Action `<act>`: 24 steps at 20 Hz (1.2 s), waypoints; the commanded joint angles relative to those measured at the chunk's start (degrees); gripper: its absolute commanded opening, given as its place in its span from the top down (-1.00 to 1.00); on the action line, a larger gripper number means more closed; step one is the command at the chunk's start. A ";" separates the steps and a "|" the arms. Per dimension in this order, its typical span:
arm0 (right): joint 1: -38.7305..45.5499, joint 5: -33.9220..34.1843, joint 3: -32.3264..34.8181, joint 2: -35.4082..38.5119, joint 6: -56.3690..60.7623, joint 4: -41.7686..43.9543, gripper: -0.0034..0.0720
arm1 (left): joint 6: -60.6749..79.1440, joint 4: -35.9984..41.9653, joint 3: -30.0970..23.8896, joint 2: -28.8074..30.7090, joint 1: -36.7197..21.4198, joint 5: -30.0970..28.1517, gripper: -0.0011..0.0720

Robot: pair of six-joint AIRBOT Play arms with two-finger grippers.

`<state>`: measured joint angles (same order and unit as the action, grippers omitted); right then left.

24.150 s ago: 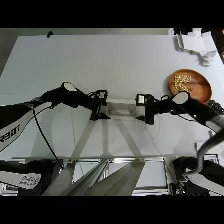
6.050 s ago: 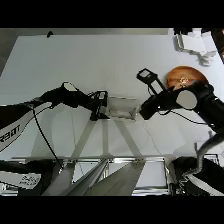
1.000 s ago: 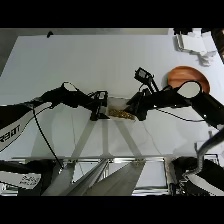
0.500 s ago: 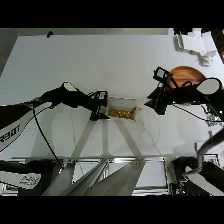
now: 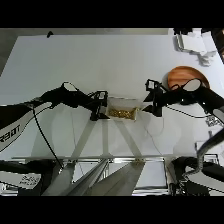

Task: Fold the box and place the chain.

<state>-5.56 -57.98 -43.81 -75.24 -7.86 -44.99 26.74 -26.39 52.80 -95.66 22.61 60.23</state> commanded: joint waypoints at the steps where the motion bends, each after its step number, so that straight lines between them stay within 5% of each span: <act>1: -1.79 0.04 0.02 -4.31 -11.21 7.69 -0.30 | 0.00 0.00 0.07 0.02 0.00 0.00 0.38; 5: -2.19 0.46 0.00 -5.14 -12.55 8.81 0.27 | 0.00 0.00 0.07 0.02 0.00 0.00 0.38; 7: -2.16 0.37 0.00 -5.14 -11.91 8.70 0.83 | 0.00 0.00 0.07 0.02 0.00 0.00 0.38; 8: -2.16 0.31 0.00 -5.14 -11.41 8.31 0.89 | 0.00 0.00 0.07 0.02 0.00 0.00 0.38; 15: -2.16 -1.75 -0.04 0.68 7.78 -5.25 0.89 | 0.00 0.00 0.07 0.02 0.00 0.00 0.38; 20: -4.04 -13.18 -4.87 5.70 14.08 -1.55 0.89 | 0.02 0.00 0.07 0.02 0.00 0.00 0.38; 24: -10.45 -11.56 -12.31 5.64 14.56 4.33 0.89 | 0.00 0.00 0.07 0.02 0.00 0.00 0.38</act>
<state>-12.56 -68.79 -51.70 -70.15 4.78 -44.07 26.74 -26.39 52.80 -95.66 22.61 60.25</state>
